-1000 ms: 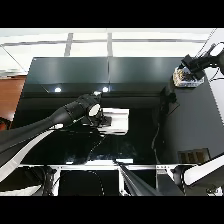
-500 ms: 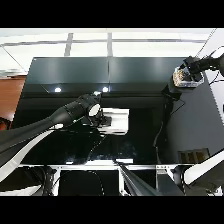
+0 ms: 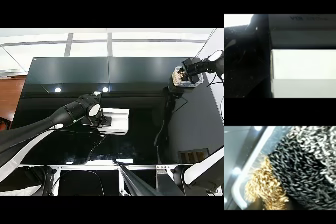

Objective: Fold the box and place the chain.

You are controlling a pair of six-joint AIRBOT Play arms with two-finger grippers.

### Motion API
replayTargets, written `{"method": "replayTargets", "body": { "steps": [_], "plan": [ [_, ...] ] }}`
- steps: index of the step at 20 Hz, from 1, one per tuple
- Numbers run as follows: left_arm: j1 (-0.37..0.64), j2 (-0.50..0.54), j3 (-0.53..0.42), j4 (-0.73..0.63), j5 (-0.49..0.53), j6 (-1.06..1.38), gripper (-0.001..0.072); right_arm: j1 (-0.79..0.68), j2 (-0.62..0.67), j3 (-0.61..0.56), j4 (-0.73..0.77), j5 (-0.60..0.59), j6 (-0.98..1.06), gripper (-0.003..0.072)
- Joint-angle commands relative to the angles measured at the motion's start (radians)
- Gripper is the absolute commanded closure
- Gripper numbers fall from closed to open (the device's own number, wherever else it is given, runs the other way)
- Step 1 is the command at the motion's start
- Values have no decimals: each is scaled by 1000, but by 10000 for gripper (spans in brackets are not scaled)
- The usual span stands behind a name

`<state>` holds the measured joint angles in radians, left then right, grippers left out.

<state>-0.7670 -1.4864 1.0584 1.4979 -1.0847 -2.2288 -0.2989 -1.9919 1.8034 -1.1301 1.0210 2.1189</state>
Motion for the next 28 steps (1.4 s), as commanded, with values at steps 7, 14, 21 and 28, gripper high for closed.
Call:
{"method": "replayTargets", "body": {
  "steps": [7,14,21,28],
  "plan": [
    [1,0,0,0,2,0,680,-2,214,1,59,54,-408,674],
    [1,0,0,0,3,0,680,-2,642,1,60,129,-568,674],
    [1,0,0,0,8,0,680,62,940,-36,60,479,-629,673],
    [1,0,0,0,7,0,680,321,1148,-508,156,633,-647,673]
  ]
}}
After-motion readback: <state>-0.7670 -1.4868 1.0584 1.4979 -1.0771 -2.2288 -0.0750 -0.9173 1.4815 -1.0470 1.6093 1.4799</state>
